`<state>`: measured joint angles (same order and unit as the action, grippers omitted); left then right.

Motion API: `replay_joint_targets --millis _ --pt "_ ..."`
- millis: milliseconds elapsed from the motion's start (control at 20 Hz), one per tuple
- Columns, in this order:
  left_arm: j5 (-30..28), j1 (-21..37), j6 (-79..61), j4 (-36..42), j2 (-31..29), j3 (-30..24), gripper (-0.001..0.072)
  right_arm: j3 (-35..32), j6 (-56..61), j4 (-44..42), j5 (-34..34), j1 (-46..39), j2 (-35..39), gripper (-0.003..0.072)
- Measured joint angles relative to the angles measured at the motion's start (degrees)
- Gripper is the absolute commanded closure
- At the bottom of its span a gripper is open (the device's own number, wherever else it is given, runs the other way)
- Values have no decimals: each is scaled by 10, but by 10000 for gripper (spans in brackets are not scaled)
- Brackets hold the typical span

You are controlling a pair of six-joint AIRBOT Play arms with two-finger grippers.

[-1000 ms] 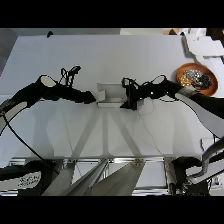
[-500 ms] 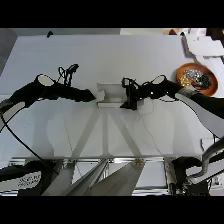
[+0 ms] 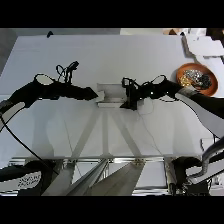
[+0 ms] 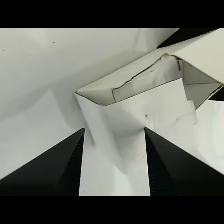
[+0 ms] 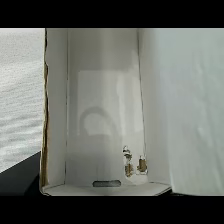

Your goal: Fold the box and place the chain.

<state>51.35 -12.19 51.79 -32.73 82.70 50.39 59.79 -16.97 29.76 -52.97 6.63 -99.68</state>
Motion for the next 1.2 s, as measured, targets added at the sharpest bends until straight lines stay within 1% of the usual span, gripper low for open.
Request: replay_joint_targets --millis 400,700,950,1200 --pt "-5 -19 -4 30 13 0 293 0 0 0 0 0 0 172" --pt "-24 -25 -4 31 21 0 295 0 0 0 0 0 0 172" --pt "-40 -40 -5 15 45 0 294 0 0 0 0 0 0 172" --pt "-61 -46 -6 12 53 0 288 0 0 0 0 0 0 172"
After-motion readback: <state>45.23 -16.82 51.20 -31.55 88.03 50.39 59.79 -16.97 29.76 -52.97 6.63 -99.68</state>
